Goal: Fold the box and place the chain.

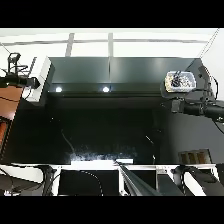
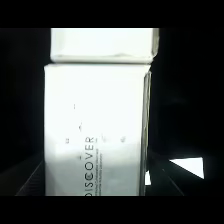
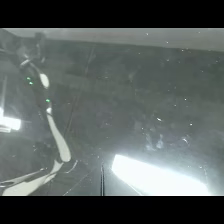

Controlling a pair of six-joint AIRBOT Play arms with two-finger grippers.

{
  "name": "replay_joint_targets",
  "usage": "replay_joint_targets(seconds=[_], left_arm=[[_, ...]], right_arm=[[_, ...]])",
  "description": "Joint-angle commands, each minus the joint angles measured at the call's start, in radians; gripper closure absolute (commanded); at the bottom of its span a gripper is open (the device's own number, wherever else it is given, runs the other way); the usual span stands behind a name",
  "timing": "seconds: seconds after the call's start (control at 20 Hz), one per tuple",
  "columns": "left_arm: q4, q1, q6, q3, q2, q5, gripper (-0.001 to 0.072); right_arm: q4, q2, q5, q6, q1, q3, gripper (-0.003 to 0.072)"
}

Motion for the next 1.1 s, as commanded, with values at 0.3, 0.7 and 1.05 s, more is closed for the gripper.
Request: replay_joint_targets(seconds=[0.3, 0.7, 1.05], left_arm=[[0.112, -0.014, -0.393, 0.139, 0.230, -0.553, 0.0684], [-0.100, -0.214, -0.314, -0.488, 0.850, -0.259, 0.0682], [-0.045, -0.290, -0.312, -0.995, 1.326, -0.040, 0.0682]], right_arm=[[-0.322, 0.014, 0.215, 0.239, 0.012, 0.266, 0.0680], [-0.513, 0.227, -0.335, 0.280, 0.163, -0.116, 0.0681], [-0.516, 0.227, -0.416, 0.280, 0.163, -0.233, 0.0675]])
